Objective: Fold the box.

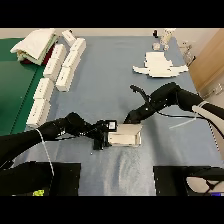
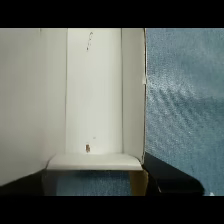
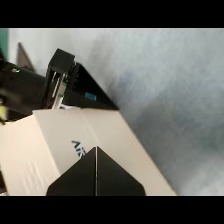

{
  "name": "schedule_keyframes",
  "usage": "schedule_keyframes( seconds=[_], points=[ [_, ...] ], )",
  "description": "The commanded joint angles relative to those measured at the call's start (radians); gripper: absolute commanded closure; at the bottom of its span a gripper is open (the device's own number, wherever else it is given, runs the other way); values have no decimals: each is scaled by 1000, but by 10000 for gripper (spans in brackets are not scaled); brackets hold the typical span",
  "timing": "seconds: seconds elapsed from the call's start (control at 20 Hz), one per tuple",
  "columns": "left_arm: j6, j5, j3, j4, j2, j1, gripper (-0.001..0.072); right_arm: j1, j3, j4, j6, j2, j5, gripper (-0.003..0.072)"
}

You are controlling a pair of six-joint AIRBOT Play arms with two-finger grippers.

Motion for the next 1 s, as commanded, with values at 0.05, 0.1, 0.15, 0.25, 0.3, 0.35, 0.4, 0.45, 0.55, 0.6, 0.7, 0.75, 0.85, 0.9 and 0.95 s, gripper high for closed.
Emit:
schedule_keyframes(
  seconds=[0.05,0.1,0.15,0.25,0.3,0.35,0.4,0.45,0.55,0.6,0.7,0.75,0.85,0.9,0.95],
  points=[
    [0,0,0,0,0,0,248,183,-108,-152,-42,233,365,687],
    [0,0,0,0,0,0,248,217,-141,-172,-42,283,422,687],
    [0,0,0,0,0,0,248,255,-182,-191,-42,337,484,687],
    [0,0,0,0,0,0,248,321,-280,-196,-42,430,601,687],
    [0,0,0,0,0,0,248,352,-330,-196,-42,471,650,686],
    [0,0,0,0,0,0,248,379,-378,-196,-42,511,690,687],
    [0,0,0,0,0,0,248,397,-415,-200,-42,545,713,686],
    [0,0,0,0,0,0,248,416,-442,-209,-42,573,716,685],
    [0,0,0,0,0,0,248,444,-456,-257,-42,599,695,663],
    [0,0,0,0,0,0,248,454,-455,-293,-43,602,684,629],
    [0,0,0,0,0,0,248,480,-454,-359,-81,602,681,428],
    [0,0,0,0,0,0,248,494,-445,-386,-105,602,670,351],
    [0,0,0,0,0,0,248,515,-415,-445,-124,601,645,228],
    [0,0,0,0,0,0,248,519,-400,-473,-141,600,633,178],
    [0,0,0,0,0,0,248,518,-389,-488,-176,600,628,177]
  ],
)
